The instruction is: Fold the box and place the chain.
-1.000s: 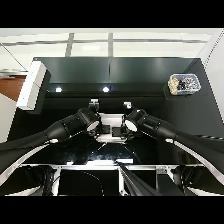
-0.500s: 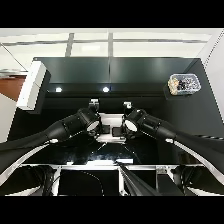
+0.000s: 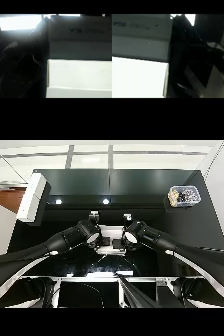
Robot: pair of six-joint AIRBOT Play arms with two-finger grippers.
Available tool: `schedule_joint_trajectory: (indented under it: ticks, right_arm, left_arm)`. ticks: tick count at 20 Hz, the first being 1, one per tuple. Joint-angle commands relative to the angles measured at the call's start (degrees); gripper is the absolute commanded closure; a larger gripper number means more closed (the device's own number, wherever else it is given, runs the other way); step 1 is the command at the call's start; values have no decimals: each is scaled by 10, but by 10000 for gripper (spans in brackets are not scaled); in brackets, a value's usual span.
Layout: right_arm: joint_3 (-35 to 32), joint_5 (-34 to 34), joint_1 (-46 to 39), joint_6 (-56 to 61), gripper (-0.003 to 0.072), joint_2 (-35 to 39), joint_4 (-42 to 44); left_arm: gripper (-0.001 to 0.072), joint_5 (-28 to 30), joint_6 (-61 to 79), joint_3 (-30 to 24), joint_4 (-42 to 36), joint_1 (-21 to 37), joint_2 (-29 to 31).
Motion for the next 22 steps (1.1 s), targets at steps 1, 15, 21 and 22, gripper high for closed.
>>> schedule_joint_trajectory:
  ticks: [1,15,21,22]
  right_arm:
    - [9,12,-2,0,365,0,-7]
    - [89,127,-25,-71,260,95,-57]
    - [89,235,-115,-128,260,222,-255]
    - [89,241,-145,-143,261,229,-300]
  left_arm:
    - [680,0,0,1,0,0,0]
    - [680,0,0,1,-2,0,0]
    - [680,0,0,1,-2,0,0]
    - [680,0,0,1,-2,0,0]
